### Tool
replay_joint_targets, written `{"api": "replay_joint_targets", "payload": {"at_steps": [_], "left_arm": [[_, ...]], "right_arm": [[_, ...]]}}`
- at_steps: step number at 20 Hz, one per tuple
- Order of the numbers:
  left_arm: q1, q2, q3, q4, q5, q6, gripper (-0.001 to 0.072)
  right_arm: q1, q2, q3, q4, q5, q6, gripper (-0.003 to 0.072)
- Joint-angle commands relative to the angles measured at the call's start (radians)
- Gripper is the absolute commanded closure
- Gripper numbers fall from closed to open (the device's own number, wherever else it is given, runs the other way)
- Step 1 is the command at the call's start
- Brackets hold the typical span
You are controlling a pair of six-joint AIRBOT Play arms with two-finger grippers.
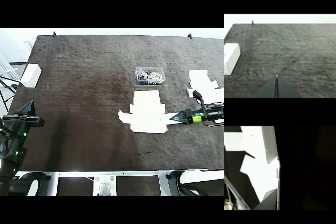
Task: Fold the box and place the chain.
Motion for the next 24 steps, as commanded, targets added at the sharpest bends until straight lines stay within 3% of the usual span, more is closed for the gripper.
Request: {"api": "replay_joint_targets", "payload": {"at_steps": [1,9,14,24], "left_arm": [[0.0,0.001,0.001,0.0,0.0,0.0,0.069],[0.0,0.001,0.001,0.0,0.0,0.0,0.0689],[0.0,0.001,0.001,0.0,0.0,0.0,0.0689],[0.0,0.001,0.002,0.001,-0.002,0.0,0.0689]], "right_arm": [[0.129,0.067,-0.118,0.171,-0.09,0.008,0.0683],[0.418,0.068,-0.126,0.306,-0.385,0.119,0.0683],[0.522,0.068,-0.081,0.308,-0.482,0.119,0.0683],[0.572,-0.057,0.137,0.165,-0.488,0.197,0.0683]]}}
